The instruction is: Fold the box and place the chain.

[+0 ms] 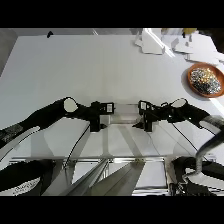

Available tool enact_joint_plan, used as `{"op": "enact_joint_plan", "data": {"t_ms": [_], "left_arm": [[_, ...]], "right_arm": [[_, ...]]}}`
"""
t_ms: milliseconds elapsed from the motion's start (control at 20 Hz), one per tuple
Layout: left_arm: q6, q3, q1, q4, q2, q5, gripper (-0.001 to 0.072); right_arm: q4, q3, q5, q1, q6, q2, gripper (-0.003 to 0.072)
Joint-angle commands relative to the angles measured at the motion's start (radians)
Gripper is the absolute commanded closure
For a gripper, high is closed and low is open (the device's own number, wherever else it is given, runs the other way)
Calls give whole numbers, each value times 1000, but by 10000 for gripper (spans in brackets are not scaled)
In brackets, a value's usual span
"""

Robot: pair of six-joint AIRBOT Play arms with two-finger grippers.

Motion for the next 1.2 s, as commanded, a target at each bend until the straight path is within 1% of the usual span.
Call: {"op": "enact_joint_plan", "data": {"t_ms": [0,100,250,450,650,800,1000,1150], "left_arm": [[111,-3,7,-68,-11,23,14],[170,-8,18,-117,-11,17,13],[197,-19,27,-137,-11,-25,12],[246,-24,26,-174,-23,-22,12],[302,-23,26,-214,-59,-22,13],[327,-24,25,-274,-89,-22,13],[450,-23,24,-388,-103,-18,13],[455,-24,25,-395,-113,-18,13]], "right_arm": [[0,0,0,1,0,1,344],[0,0,0,1,0,1,344],[0,0,0,1,0,1,344],[0,0,0,1,0,1,344],[0,0,0,1,0,1,344],[0,0,0,1,0,1,344],[0,0,0,1,0,1,344],[0,0,0,1,0,1,344]]}}
